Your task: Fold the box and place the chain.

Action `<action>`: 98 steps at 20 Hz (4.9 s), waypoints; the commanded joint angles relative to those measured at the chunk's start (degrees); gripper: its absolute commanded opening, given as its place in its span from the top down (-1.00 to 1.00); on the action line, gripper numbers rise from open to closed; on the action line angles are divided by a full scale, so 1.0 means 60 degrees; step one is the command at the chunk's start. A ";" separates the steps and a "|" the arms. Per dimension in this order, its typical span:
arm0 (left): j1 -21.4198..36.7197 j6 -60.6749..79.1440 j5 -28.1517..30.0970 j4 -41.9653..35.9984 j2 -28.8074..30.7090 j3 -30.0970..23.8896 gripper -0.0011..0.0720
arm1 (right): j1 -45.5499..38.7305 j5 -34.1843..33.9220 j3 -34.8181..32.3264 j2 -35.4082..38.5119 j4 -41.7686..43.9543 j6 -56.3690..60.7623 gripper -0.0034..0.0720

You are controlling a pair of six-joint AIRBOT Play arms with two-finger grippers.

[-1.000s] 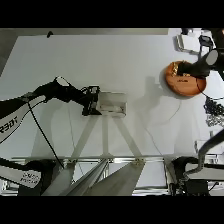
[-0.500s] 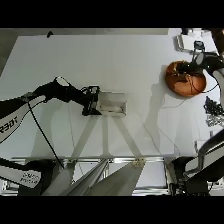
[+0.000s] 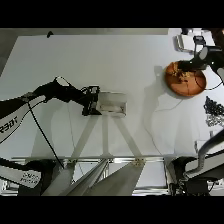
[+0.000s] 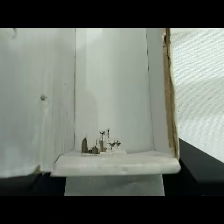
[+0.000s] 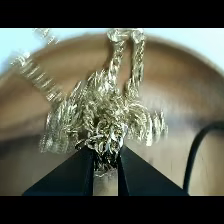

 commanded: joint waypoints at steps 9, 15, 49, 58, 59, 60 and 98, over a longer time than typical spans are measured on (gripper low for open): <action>0.0007 0.0004 0.0004 0.0000 0.0004 0.0004 0.76 | 0.4044 0.2718 -0.5584 0.7563 0.0113 0.0386 0.89; 0.0007 0.0004 0.0000 0.0000 0.0004 0.0004 0.76 | 0.7085 0.2743 -0.5581 0.7526 0.0208 0.2004 0.89; 0.0007 0.0004 0.0004 0.0000 0.0004 0.0004 0.76 | 0.7213 -0.1712 -0.5555 0.6025 0.4222 -0.3661 -0.03; 0.0007 0.0004 0.0004 0.0000 0.0007 0.0004 0.76 | 0.3993 -0.0135 -0.5850 0.5322 0.4506 -0.9100 -0.47; 0.0007 0.0004 0.0004 0.0000 0.0004 0.0004 0.76 | 0.3920 -0.0160 -0.5850 0.4903 0.4856 -1.0029 -0.51; 0.0007 0.0004 0.0000 0.0000 0.0004 0.0004 0.76 | 0.3905 -0.0160 -0.5850 0.4484 0.5268 -1.0979 -0.51; 0.0007 0.0004 0.0004 0.0000 0.0004 0.0004 0.76 | 0.6360 0.1009 -0.3541 0.4637 0.7362 -1.1231 0.89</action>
